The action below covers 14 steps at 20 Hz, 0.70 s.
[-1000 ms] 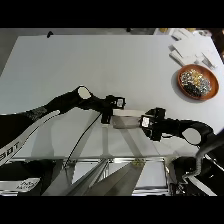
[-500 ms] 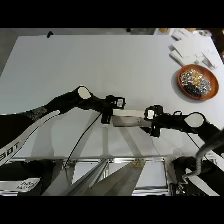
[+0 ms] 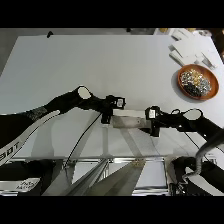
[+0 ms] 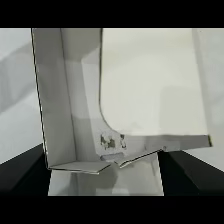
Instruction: Fold the box and place the chain.
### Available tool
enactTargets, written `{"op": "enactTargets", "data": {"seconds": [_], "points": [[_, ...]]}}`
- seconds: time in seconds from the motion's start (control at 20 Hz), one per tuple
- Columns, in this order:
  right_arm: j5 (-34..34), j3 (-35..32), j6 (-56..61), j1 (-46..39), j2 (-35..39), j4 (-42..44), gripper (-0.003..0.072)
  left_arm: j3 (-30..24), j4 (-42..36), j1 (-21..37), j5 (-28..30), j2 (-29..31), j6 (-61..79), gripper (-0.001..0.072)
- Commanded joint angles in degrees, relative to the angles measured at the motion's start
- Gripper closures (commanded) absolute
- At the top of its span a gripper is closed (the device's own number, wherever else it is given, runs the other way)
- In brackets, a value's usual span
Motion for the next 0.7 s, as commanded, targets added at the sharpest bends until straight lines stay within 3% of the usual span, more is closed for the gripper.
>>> {"op": "enactTargets", "data": {"seconds": [0.0, 0.3, 0.65], "points": [[1.36, 1.05, -3.17, -0.2, -3.72, 2.12, 0.0039, 0.0, 0.0, -0.02, 0.02, -0.02, -0.02, 0.0699], [2.38, 3.96, -2.91, -0.22, -9.14, 2.21, 0.0039, 0.0, 0.0, -0.02, 0.02, -0.02, -0.02, 0.0699], [4.92, 3.96, -6.05, -3.1, -9.38, 0.66, 0.0045, 0.0, 0.0, -0.02, 0.02, -0.02, -0.02, 0.0699]]}}
